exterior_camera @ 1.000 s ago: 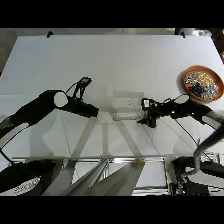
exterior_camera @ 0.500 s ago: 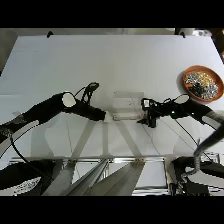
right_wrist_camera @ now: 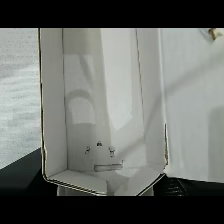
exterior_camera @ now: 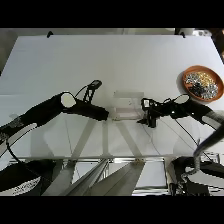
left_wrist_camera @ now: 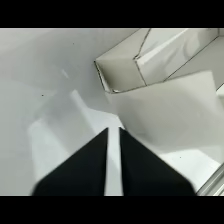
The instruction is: Fold the box and place the chain.
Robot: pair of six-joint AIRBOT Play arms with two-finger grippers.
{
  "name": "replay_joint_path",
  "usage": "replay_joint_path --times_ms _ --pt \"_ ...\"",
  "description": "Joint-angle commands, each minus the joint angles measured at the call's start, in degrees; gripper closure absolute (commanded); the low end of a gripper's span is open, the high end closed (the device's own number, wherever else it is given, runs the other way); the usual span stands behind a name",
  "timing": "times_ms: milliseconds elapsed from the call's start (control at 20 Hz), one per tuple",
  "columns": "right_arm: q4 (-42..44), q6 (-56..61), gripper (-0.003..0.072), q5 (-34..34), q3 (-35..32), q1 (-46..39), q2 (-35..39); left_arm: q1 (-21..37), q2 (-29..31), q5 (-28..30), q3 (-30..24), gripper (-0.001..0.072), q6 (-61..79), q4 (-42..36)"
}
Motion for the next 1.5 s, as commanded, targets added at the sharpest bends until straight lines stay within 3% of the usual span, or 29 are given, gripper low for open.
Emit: replay_joint_path --times_ms 0,100,950,1000,1050,1100,1450 --pt "0.0 0.0 0.028 0.0 0.0 0.0 0.0 -1.1 0.6 2.4 0.1 0.0467 0.4 -1.8" --pt "0.0 0.0 0.028 0.0 0.0 0.0 0.0 -1.6 0.6 3.5 0.1 0.0435 0.4 -2.3" --pt "0.0 0.0 0.028 0.0 0.0 0.0 0.0 -2.2 1.5 3.8 0.5 0.0432 0.4 -2.4" --pt "0.0 0.0 0.028 0.0 0.0 0.0 0.0 -2.5 1.5 4.0 0.5 0.0396 0.4 -2.4" --pt "0.0 0.0 0.028 0.0 0.0 0.0 0.0 -3.1 1.5 4.2 0.6 0.0252 0.2 -2.4" --pt "0.0 0.0 0.028 0.0 0.0 0.0 0.0 -3.7 1.5 4.2 0.7 0.0172 0.1 -2.4" --pt "0.0 0.0 0.028 0.0 0.0 0.0 0.0 -6.3 -2.8 1.9 6.7 0.0206 -10.5 5.0"
